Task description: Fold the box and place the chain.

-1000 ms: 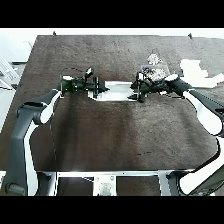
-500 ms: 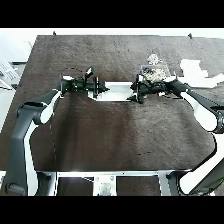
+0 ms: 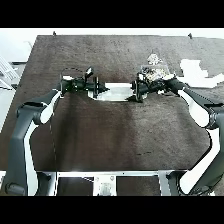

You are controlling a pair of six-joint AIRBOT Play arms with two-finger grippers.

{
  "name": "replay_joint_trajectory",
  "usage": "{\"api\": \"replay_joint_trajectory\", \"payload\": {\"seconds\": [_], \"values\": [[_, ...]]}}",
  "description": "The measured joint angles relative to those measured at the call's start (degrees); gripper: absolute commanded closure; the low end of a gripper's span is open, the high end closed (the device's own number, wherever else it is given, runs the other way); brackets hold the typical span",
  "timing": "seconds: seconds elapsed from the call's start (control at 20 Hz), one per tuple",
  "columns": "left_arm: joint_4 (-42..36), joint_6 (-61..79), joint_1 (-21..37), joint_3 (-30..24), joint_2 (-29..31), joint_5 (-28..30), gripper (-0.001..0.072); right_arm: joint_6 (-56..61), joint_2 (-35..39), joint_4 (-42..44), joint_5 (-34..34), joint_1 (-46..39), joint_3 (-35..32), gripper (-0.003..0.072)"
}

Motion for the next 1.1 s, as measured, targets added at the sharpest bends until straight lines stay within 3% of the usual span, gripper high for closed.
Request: {"api": "replay_joint_trajectory", "payload": {"seconds": [1.1], "values": [[-0.02, 0.00, 0.00, 0.00, 0.00, 0.00, 0.0687, -0.68, -4.81, 1.09, 4.22, -0.59, 4.04, 0.0007]]}}
